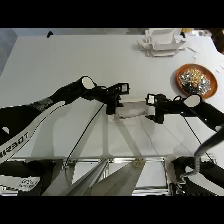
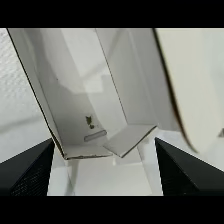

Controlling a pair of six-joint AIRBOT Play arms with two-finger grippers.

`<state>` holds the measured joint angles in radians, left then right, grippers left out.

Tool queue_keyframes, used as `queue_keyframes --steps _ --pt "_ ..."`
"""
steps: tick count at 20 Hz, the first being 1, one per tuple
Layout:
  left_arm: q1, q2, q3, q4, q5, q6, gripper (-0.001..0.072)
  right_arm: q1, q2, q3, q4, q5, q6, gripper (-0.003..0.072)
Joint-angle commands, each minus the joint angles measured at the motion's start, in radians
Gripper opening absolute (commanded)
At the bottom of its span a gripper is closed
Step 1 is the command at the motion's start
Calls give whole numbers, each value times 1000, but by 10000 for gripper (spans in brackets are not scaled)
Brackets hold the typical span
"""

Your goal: Fold the box and place the chain.

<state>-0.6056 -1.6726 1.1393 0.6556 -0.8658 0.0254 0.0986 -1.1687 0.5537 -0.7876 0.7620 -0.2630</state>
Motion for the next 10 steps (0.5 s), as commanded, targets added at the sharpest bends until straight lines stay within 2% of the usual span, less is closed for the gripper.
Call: queue_keyframes --steps 1,5,10 --pt "-1 -1 0 0 -2 0 9 -7 -53 18 72 40 -121 694" --pt "-1 -1 0 0 -2 0 9 -8 -106 20 123 51 -168 694" --pt "-1 -1 0 0 -2 0 9 -7 -126 19 99 149 -152 677"
